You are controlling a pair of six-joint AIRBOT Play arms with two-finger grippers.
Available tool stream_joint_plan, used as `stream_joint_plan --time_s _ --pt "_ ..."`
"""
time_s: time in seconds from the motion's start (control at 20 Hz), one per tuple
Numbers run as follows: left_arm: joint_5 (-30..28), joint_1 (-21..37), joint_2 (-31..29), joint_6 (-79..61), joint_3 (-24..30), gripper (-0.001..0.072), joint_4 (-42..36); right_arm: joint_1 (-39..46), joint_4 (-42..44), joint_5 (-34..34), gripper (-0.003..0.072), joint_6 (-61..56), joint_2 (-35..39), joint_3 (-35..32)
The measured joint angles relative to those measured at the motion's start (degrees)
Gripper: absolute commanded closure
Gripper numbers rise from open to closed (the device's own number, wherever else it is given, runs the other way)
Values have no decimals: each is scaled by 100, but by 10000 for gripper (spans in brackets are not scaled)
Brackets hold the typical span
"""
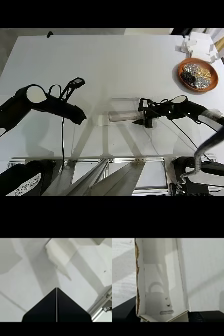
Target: Fold the box and place the chain.
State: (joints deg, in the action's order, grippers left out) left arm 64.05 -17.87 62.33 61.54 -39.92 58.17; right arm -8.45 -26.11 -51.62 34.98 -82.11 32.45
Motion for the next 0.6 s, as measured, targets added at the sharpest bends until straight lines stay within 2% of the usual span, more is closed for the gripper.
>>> stream_joint_plan --time_s 0.25,0.6 --pt "-625 173 153 127 702 707 -501 0 0 0 272 0 0 0" --pt "-1786 -271 721 151 887 707 -1600 0 -2 0 272 2 0 0"
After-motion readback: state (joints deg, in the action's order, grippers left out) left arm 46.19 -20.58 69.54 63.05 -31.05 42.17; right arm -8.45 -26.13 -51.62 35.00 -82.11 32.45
